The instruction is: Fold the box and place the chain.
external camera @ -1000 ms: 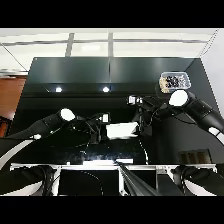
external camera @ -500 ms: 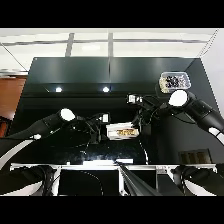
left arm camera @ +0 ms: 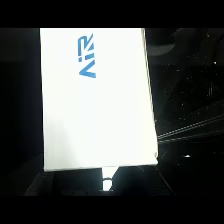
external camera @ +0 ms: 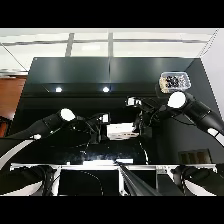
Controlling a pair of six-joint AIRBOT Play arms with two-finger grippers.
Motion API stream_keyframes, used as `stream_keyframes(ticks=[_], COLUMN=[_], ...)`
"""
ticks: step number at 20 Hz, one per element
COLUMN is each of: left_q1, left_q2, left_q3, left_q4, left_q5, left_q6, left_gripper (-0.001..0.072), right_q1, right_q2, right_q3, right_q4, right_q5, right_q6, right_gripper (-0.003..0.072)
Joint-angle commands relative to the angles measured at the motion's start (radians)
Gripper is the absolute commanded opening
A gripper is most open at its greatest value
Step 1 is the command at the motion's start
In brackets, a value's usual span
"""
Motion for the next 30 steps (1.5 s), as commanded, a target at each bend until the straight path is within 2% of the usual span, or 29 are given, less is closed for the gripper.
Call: stream_keyframes(ticks=[1, 11, 14, 19, 21, 24, 26, 30], left_q1=[0.000, 0.000, 0.000, 0.000, 0.000, 0.000, 0.000, 0.000], left_q2=[0.000, 0.000, 0.000, 0.000, 0.000, 0.000, 0.000, 0.000], left_q3=[0.000, 0.000, 0.000, 0.000, 0.000, 0.000, 0.000, 0.000], left_q4=[0.000, 0.000, 0.000, 0.000, 0.000, 0.000, 0.000, 0.000], left_q5=[0.000, 0.000, 0.000, 0.000, 0.000, 0.000, 0.000, 0.000], left_q6=[-0.001, -0.001, -0.001, -0.001, -0.001, -0.001, -0.001, -0.001], left_gripper=[0.0322, 0.0322, 0.0322, 0.0322, 0.0322, 0.0322, 0.0322, 0.0322], right_q1=[0.000, 0.042, 0.021, -0.156, -0.199, -0.180, -0.150, -0.131], right_q2=[0.000, 0.000, 0.011, 0.107, 0.108, 0.086, 0.041, -0.044], right_q3=[-0.002, -0.031, -0.021, -0.002, -0.043, -0.140, -0.145, -0.145], right_q4=[-0.007, 0.005, 0.000, 0.008, 0.058, 0.324, 0.442, 0.479], right_q5=[0.002, -0.023, -0.003, 0.174, 0.169, 0.052, 0.035, -0.016], right_q6=[0.010, 0.016, 0.144, 0.459, 0.593, 0.624, 0.597, 0.597], right_gripper=[0.0267, 0.0268, 0.0268, 0.0264, 0.0013, 0.0014, 0.0014, 0.0014])
